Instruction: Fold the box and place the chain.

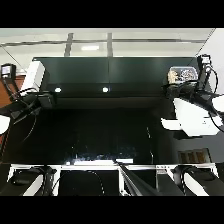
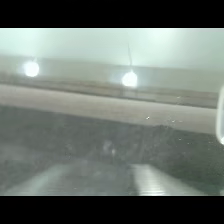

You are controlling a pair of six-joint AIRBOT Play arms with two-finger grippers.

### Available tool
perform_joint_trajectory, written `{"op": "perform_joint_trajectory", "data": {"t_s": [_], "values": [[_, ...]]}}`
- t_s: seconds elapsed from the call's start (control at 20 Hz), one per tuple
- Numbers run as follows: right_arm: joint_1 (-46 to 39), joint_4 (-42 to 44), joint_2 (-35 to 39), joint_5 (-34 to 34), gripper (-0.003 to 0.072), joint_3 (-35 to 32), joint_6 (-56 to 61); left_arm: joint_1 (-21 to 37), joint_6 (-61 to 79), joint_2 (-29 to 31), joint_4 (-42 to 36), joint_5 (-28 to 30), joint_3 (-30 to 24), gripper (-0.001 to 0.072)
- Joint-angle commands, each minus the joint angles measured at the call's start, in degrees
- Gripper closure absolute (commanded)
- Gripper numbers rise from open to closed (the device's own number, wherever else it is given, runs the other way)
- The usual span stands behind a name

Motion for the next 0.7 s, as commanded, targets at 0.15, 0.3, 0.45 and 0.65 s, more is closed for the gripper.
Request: {"op": "perform_joint_trajectory", "data": {"t_s": [0.15,0.3,0.45,0.65], "values": [[-12.0,-30.4,-2.8,5.9,-0.0021,5.6,30.4,0.1,0.0,-8.8,9.5,-12.3,4.7,-0.0001],[-29.7,-44.2,-9.9,18.8,-0.0016,15.3,36.1,0.1,-0.2,-8.8,11.0,-14.3,6.3,0.0],[-43.2,-39.0,-17.0,30.1,-0.0016,21.0,30.3,0.0,-3.1,-9.0,10.0,-14.3,5.8,-0.0001],[-47.3,-32.1,-22.9,31.0,-0.0015,24.3,8.4,0.0,-2.9,-9.1,9.3,-15.4,5.5,0.0]]}}
